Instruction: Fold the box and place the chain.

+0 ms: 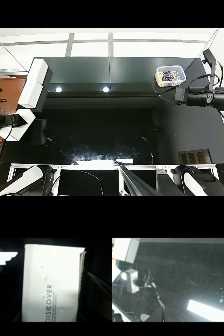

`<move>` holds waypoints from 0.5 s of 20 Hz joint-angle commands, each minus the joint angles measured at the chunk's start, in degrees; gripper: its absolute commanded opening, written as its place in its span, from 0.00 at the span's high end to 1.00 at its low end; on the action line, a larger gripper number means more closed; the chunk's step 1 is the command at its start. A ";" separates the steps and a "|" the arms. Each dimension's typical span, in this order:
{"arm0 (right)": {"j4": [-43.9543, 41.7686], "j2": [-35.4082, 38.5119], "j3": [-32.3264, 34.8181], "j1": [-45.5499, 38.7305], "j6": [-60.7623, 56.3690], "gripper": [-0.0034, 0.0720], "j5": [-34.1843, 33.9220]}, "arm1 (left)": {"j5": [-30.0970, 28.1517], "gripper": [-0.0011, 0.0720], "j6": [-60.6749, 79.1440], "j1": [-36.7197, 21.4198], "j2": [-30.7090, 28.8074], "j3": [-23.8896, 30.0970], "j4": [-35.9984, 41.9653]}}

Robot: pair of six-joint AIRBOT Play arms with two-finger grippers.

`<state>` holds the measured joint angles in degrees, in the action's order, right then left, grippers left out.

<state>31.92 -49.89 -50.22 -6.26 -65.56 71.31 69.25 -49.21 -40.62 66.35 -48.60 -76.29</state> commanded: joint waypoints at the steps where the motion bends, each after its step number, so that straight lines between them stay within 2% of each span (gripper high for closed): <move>1: 0.22 -0.04 -0.04 0.00 0.04 0.94 -0.68 | -11.41 0.44 -1.07 -0.76 -0.04 -0.07 -1.38; 5: 0.31 -0.04 -0.04 0.00 0.04 0.94 -0.85 | -15.82 0.43 9.86 -0.74 0.07 -0.07 7.08; 8: 0.22 -0.04 -0.04 0.00 -0.35 0.94 -0.59 | -19.96 0.43 11.41 -0.76 0.15 -0.04 8.26; 10: 0.07 -0.04 -0.04 0.00 -0.66 0.94 -0.57 | -20.00 0.43 11.39 -0.74 1.14 -0.04 8.46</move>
<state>32.16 -49.89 -50.22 -6.26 -65.67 70.61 52.31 -39.77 -41.32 66.76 -48.62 -69.67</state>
